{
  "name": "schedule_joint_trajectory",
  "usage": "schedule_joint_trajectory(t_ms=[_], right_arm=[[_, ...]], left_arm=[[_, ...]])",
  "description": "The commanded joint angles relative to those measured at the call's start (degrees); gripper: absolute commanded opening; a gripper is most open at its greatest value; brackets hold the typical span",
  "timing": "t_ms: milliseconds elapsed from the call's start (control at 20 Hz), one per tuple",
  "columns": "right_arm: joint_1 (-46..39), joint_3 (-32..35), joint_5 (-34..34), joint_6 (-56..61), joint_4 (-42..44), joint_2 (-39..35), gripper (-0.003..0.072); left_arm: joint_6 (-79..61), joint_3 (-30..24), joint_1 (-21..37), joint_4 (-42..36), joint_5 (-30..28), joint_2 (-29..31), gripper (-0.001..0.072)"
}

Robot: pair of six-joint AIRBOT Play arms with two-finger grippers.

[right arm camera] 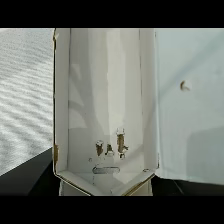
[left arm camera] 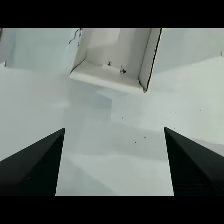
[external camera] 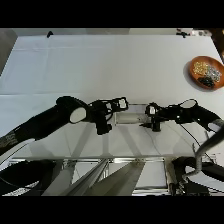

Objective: Fold the box and place the chain.

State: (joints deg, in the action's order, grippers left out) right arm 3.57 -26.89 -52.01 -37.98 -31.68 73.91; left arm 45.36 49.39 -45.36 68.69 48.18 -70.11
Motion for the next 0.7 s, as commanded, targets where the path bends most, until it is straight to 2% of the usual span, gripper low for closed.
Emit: schedule_joint_trajectory(t_ms=[0,100,250,450,650], right_arm=[[0.0,0.0,0.0,0.0,0.0,0.0,0.0461],[0.0,0.0,0.0,0.0,0.0,0.0,0.0461],[0.0,0.0,0.0,0.0,0.0,0.0,0.0461],[0.0,0.0,0.0,0.0,0.0,0.0,0.0461],[0.0,0.0,0.0,0.0,0.0,0.0,0.0461]], left_arm=[[-25.7,-1.6,8.5,-20.3,-1.2,-2.1,0.0707],[-30.2,-1.6,11.5,-20.2,3.1,-4.6,0.0708],[-37.2,-1.6,13.0,-20.3,9.4,-9.2,0.0708],[-38.1,-1.6,12.4,-22.4,6.5,-14.5,0.0710],[-39.4,-1.5,11.7,-26.8,3.0,-16.2,0.0710]])
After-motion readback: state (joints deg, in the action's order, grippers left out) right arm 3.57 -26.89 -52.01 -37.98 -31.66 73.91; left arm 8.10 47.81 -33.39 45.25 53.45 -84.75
